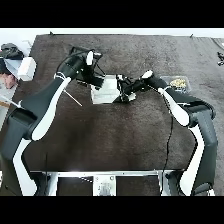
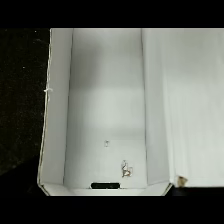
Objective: Fold the box and place the chain.
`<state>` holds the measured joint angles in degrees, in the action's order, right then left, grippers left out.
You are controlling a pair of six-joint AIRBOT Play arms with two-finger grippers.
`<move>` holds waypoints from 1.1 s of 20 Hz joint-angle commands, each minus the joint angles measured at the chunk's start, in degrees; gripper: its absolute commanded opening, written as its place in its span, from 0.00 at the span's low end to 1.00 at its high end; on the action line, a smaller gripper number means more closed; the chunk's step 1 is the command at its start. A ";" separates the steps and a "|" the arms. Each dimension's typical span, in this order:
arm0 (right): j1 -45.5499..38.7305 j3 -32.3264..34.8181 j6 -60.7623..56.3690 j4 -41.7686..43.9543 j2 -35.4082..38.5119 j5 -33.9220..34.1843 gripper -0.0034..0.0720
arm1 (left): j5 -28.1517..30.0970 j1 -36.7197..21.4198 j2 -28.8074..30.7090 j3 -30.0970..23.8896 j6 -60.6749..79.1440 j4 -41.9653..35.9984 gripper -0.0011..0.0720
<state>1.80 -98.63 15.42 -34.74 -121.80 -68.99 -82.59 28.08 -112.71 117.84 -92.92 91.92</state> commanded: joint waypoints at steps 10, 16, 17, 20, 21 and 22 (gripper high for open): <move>0.04 0.00 -0.04 0.04 0.00 -0.04 0.41 | 4.83 -16.76 6.80 -10.47 49.22 -40.33 0.99; 0.04 0.00 -0.04 0.04 0.00 -0.04 0.41 | 12.31 -25.03 6.62 -21.38 66.38 -49.94 0.99; 0.04 0.00 -0.02 0.04 -0.02 -0.04 0.41 | 13.20 -25.20 6.62 -21.35 66.49 -50.12 0.99; 0.04 0.00 -0.04 0.04 -0.02 -0.04 0.41 | 16.15 -25.07 5.64 -22.77 77.99 -49.94 0.99; 0.04 0.00 -0.02 0.04 0.00 -0.04 0.41 | 14.91 -25.09 4.79 -23.04 80.81 -49.92 0.99; 0.04 0.00 -0.04 0.07 0.00 -0.04 0.41 | 13.09 -25.09 3.54 -23.04 84.41 -49.94 0.99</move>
